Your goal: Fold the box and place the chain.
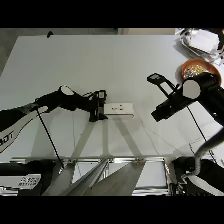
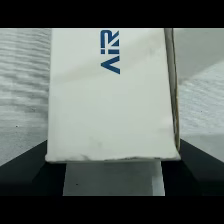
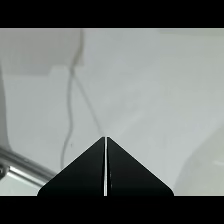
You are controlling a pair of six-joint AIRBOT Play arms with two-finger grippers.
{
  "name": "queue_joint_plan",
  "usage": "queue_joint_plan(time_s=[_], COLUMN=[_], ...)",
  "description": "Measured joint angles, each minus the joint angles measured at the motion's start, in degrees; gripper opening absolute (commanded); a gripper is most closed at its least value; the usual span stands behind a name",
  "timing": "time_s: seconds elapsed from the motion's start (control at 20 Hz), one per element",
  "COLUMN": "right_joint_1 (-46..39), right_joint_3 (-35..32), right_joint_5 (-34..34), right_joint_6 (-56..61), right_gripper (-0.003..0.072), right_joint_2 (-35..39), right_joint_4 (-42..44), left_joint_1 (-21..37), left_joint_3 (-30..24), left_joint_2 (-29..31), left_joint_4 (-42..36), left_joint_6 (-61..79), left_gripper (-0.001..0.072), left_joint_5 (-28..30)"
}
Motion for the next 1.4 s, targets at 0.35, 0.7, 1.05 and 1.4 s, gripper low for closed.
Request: queue_joint_plan(time_s=[0.35,0.7,1.05,1.4], right_joint_1=[0.0,0.0,0.0,0.0], right_joint_3=[0.0,0.0,0.0,0.0], right_joint_5=[-4.2,-7.9,-9.8,-10.1], right_joint_6=[1.2,1.4,1.3,1.3], right_gripper=[0.0014,0.0014,0.0014,0.0014], right_joint_2=[0.0,0.0,0.0,0.0], right_joint_4=[-0.2,0.2,2.5,3.0], left_joint_1=[2.7,19.3,38.1,43.3], left_joint_3=[0.0,0.0,-2.3,-6.6], left_joint_2=[5.4,20.7,24.5,22.7], left_joint_4=[1.0,18.9,35.4,42.9], left_joint_6=[-11.6,-39.0,-60.0,-65.1], left_gripper=[0.0001,0.0001,0.0001,0.0356], left_joint_5=[3.8,7.4,5.0,5.1])
